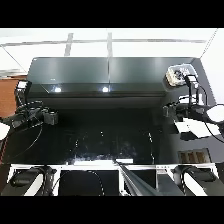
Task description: Fold the box and place the chain.
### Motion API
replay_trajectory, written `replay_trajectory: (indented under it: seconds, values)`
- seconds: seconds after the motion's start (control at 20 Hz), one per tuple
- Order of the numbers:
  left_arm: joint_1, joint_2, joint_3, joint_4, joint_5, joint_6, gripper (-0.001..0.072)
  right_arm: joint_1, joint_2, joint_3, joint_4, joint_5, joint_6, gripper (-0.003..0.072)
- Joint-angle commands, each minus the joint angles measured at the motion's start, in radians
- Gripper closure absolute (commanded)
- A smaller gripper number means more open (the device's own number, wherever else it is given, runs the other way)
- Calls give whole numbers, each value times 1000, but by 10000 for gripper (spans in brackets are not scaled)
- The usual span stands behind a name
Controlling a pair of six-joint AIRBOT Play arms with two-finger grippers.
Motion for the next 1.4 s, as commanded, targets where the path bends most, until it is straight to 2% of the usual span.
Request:
replay_trajectory:
  seconds: [0.0, 0.55, 0.6, 0.8, 0.85, 0.9, 1.0, 1.1, 1.2, 1.35]
  values:
    - [-1, 1, -1, 0, 0, 0, 688, 1, 0, -1, 0, 0, 0, 669]
    - [-1, 1, -1, 0, 0, 0, 688, 1, 0, -1, 0, 0, 0, 669]
    - [-1, 1, -1, 0, 0, 0, 688, 2, 0, -1, 16, -35, 0, 669]
    - [-1, 1, -1, 0, 0, 0, 688, 3, -3, -1, 129, -304, 0, 651]
    - [-1, 1, -1, 0, 0, 0, 688, 2, -7, -1, 116, -386, 0, 354]
    - [-1, 1, -1, 0, 0, 0, 688, 0, -15, -1, 74, -478, -6, -22]
    - [0, 0, -1, 10, 33, 34, 688, -32, -39, 0, -60, -627, -7, -24]
    - [0, 0, -1, 23, 109, 61, 688, -183, -87, 8, -82, -728, -3, -23]
    - [0, 0, -1, 23, 151, 61, 688, -412, -139, 68, -29, -631, 13, -23]
    - [-1, 0, -1, 23, 175, 61, 688, -724, -218, 213, -68, -391, 12, -23]
